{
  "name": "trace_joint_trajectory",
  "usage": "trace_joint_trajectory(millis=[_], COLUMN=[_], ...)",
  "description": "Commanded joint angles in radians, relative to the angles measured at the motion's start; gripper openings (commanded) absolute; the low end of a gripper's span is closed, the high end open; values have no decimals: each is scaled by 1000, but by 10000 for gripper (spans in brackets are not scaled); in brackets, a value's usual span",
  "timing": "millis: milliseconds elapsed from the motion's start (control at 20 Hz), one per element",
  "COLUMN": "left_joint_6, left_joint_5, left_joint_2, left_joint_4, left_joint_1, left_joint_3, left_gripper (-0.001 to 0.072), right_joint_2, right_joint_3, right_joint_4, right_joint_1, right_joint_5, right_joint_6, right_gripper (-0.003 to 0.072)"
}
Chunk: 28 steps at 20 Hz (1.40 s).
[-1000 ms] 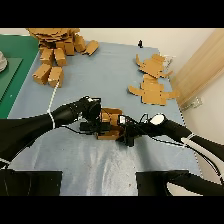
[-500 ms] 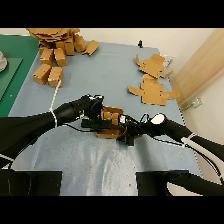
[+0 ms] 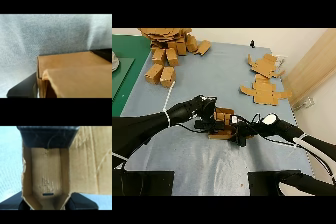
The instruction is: Fold the box.
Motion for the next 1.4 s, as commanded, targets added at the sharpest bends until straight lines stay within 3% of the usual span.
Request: trace_joint_trajectory(millis=[0, 250, 350, 850, 1350], left_joint_6=[-2, -4, -6, -5, -5], left_joint_5=[-5, -5, -29, -128, -87], left_joint_2=[0, 1, 6, 52, 222], left_joint_4=[5, 24, 23, 63, 73], left_joint_1=[0, 4, 8, 33, 40], left_joint_3=[3, 5, 12, 33, 34], left_gripper=[324, 325, 557, 561, 560], right_joint_2=[1, 0, 0, 0, 0], right_joint_3=[1, 1, 1, 1, 1], right_joint_4=[-1, -1, -1, -1, -1], right_joint_1=[0, 0, 0, 0, 0], right_joint_5=[-4, -4, -4, -4, -4], right_joint_6=[2, 2, 2, 2, 2], right_gripper=[470, 470, 470, 470, 470])
